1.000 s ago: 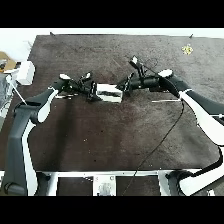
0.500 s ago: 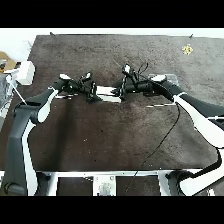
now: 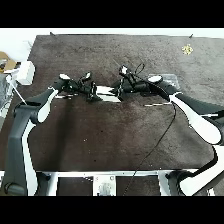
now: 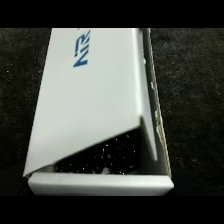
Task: Fold the box and place the chain.
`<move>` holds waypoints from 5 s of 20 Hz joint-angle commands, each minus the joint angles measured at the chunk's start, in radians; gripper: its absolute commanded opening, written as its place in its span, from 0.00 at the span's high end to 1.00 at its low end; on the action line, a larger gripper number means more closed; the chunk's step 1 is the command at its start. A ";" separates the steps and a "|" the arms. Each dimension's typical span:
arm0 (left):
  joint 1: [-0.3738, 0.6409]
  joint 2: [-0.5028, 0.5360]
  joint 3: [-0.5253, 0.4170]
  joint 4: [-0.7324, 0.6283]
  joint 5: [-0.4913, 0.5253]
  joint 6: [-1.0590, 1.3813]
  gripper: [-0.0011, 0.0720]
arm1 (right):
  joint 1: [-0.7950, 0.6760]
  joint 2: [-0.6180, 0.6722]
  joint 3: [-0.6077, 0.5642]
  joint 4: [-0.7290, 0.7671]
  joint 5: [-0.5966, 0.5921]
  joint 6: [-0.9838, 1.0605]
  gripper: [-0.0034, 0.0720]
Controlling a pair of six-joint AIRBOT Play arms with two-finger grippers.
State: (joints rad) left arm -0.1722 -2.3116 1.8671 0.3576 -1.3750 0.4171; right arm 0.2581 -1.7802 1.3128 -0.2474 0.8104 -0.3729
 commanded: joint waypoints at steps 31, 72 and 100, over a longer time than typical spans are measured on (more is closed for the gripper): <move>0.001 -0.001 0.000 0.000 -0.002 0.002 0.68 | -0.030 -0.009 0.038 -0.024 0.208 0.165 0.89; 0.001 -0.001 0.000 0.000 -0.004 0.002 0.68 | -0.044 1.529 -1.239 -0.005 -0.988 0.530 0.95; 0.323 0.764 -0.095 0.396 0.621 -1.100 0.98 | -0.044 1.745 -1.395 -0.028 -0.991 0.531 0.95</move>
State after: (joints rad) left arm 0.0689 -1.7199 1.8572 0.5362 -0.9203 -0.4133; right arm 0.2134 -0.0357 -0.0814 -0.2756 -0.1814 0.1581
